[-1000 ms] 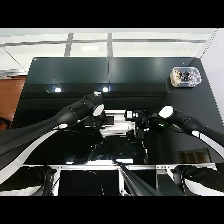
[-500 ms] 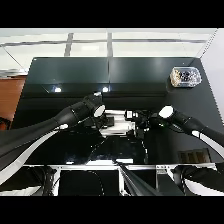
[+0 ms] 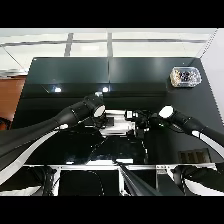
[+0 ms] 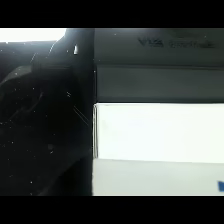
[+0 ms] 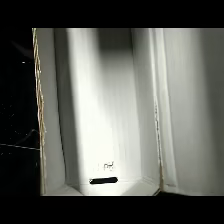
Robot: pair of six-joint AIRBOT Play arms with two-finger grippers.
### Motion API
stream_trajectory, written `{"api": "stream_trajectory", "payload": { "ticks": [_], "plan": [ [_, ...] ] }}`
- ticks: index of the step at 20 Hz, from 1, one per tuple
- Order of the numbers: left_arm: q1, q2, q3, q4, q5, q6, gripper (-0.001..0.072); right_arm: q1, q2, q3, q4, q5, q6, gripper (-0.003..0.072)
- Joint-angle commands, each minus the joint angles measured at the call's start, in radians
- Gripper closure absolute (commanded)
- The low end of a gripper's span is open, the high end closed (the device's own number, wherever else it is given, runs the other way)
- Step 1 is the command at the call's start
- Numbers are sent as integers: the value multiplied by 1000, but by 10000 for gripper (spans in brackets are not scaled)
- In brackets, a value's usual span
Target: Fold the box and place the chain.
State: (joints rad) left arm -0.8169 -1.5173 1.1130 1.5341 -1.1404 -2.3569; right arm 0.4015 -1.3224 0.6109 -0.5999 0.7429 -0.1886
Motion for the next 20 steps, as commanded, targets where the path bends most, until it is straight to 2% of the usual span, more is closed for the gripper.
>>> {"api": "stream_trajectory", "payload": {
  "ticks": [1, 4, 8, 12, 13, 14, 15, 16, 17, 20],
  "plan": [
    [-1, 0, 1, 2, 6, 3, 687, 0, 6, 1, 0, 0, 42, -9],
    [-1, 0, 1, 2, 6, 3, 686, -6, 58, 1, -23, 36, 80, -8],
    [-1, 0, 1, 2, 10, 3, 685, -21, 155, 1, -166, 62, 84, -5],
    [0, 0, 1, 2, 10, 4, 685, -20, 158, 0, -178, 64, 73, -4],
    [0, 0, 1, 2, 10, 4, 684, -11, 158, 0, -173, 64, 61, 36],
    [0, 0, 1, 2, 10, 3, 685, -1, 156, 0, -165, 64, 50, 255],
    [0, 0, 1, 2, 10, 4, 685, 6, 151, -1, -147, 60, 50, 434],
    [0, 0, 1, 2, 10, 4, 685, 13, 141, -1, -114, 46, 51, 550],
    [0, 0, 1, 2, 10, 3, 685, 17, 130, -1, -73, 31, 50, 572],
    [0, 0, 1, 1, 11, 3, 685, 32, 100, -1, 81, -29, 53, 571]
  ]
}}
